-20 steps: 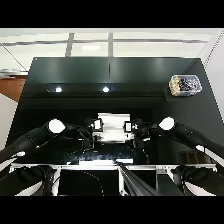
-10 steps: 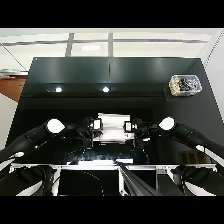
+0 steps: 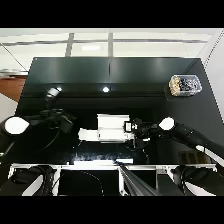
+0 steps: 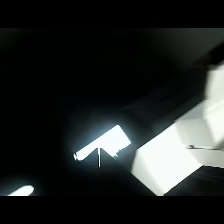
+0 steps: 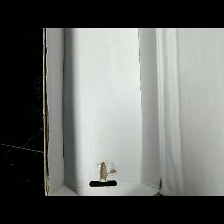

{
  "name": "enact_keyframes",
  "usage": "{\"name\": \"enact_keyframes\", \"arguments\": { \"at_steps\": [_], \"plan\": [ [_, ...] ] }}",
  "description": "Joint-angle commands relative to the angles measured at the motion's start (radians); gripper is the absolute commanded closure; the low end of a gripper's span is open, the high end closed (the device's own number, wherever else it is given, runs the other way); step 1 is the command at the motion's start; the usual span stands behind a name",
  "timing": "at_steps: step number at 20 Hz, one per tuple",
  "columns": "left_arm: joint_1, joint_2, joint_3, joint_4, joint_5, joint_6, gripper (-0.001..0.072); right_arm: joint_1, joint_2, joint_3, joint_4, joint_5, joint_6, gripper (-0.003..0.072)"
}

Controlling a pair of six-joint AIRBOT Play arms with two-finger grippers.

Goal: Fold the box and place the chain.

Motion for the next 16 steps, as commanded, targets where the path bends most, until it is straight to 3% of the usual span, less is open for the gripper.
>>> {"name": "enact_keyframes", "arguments": {
  "at_steps": [1,5,8,12,16],
  "plan": [
    [0.221,0.036,-0.018,0.085,-0.161,-0.367,0.0681,0.000,0.000,0.000,0.000,0.000,0.000,0.0254],
    [0.285,-0.062,-0.098,-0.038,-0.248,-0.489,0.0678,0.000,0.000,0.000,0.000,0.000,0.000,0.0254],
    [0.264,-0.231,-0.105,-0.188,-0.314,-0.328,0.0680,0.000,0.000,0.000,0.000,0.000,0.000,0.0254],
    [0.178,-0.392,-0.104,-0.311,-0.217,-0.290,0.0681,0.000,0.000,0.000,0.000,0.000,0.000,0.0254],
    [0.042,-0.423,-0.103,-0.329,-0.121,-0.289,0.0681,0.000,0.000,0.000,0.000,0.000,0.000,0.0254]
  ]
}}
